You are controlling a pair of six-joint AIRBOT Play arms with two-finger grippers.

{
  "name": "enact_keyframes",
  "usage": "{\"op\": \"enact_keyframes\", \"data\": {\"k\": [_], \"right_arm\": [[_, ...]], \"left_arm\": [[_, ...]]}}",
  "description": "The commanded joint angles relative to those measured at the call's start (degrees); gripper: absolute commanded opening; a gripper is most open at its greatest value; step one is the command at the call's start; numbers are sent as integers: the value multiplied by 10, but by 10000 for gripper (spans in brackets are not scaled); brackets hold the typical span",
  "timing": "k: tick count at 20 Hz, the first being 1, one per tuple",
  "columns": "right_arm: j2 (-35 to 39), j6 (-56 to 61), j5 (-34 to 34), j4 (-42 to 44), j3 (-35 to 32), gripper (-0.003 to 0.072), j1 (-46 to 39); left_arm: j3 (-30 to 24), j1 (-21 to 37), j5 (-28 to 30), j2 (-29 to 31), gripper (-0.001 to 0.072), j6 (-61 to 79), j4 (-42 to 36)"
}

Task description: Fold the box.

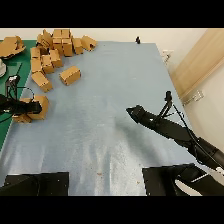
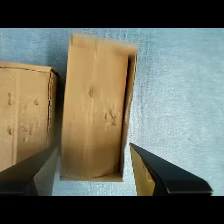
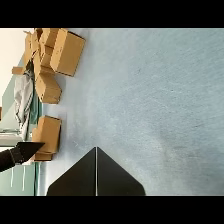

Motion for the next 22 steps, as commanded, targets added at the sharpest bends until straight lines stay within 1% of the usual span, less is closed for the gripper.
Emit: {"op": "enact_keyframes", "data": {"k": [1,3,4,6,7,8,9,10,11,12,14,15,17,19,22], "right_arm": [[0,0,-1,0,0,7,0],[0,0,-4,0,0,7,0],[0,-1,-10,0,0,7,0],[0,-3,-48,-17,6,7,0],[-1,-3,-72,-44,16,7,0],[-4,-3,-91,-77,29,7,0],[-10,-2,-100,-106,46,7,0],[-22,-2,-109,-131,68,7,0],[-44,-2,-128,-156,99,7,0],[-72,-2,-156,-183,135,7,0],[-149,-1,-244,-243,226,7,0],[-188,7,-287,-273,270,7,0],[-255,26,-361,-336,353,6,0],[-300,31,-401,-373,409,7,0],[-342,28,-435,-399,455,7,2]], "left_arm": [[3,1,-3,0,685,-10,-1],[18,1,-24,0,685,-10,-1],[31,1,-45,3,686,-10,0],[70,1,-95,19,682,-20,-1],[90,-1,-117,29,681,-28,-8],[110,-7,-139,38,513,-28,-28],[130,-22,-163,46,37,-14,-53],[148,-46,-180,51,9,14,-77],[166,-83,-190,52,8,16,-84],[184,-128,-202,52,7,11,-75],[211,-218,-217,42,8,-58,-24],[223,-262,-233,32,8,-105,3],[242,-324,-275,0,8,-151,10],[251,-362,-288,-36,8,-179,10],[253,-382,-292,-73,9,-206,10]]}}
